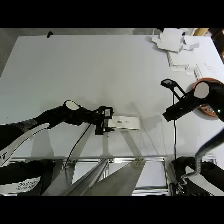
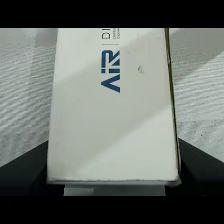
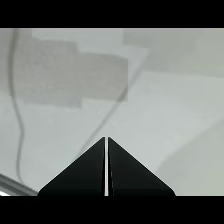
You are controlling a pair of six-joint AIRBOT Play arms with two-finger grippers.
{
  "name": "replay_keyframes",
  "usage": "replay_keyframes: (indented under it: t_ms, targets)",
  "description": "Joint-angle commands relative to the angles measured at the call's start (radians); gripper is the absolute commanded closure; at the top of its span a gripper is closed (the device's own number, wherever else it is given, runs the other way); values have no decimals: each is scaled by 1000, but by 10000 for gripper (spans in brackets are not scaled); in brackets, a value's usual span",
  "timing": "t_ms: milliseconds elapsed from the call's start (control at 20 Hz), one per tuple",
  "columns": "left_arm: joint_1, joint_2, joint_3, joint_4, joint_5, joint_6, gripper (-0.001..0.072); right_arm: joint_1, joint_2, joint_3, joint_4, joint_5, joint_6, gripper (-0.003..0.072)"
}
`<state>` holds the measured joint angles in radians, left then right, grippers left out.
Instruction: Fold the box and place the chain.
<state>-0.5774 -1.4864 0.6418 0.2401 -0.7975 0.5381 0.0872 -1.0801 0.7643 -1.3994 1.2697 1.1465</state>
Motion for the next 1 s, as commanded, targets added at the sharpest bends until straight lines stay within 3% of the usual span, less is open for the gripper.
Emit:
replay_keyframes:
  t_ms: [0, 300, 450, 600, 750, 950]
  targets:
    - [0, 0, 0, 0, 0, 0, 432, -18, 1, -4, -10, -6, 31, 665]
    - [13, 16, 0, 27, 0, -24, 434, -18, 1, -4, -10, -6, 31, 665]
    - [88, 138, 0, 79, 18, -183, 432, -18, 1, -4, -10, -6, 31, 665]
    - [239, 319, 0, 253, 83, -496, 430, -18, 1, -4, -10, -5, 31, 665]
    - [443, 470, 0, 502, 76, -850, 423, -18, 1, -4, -10, -6, 31, 665]
    - [715, 528, -1, 753, -3, -1211, 302, -18, 1, -4, -10, -6, 31, 665]
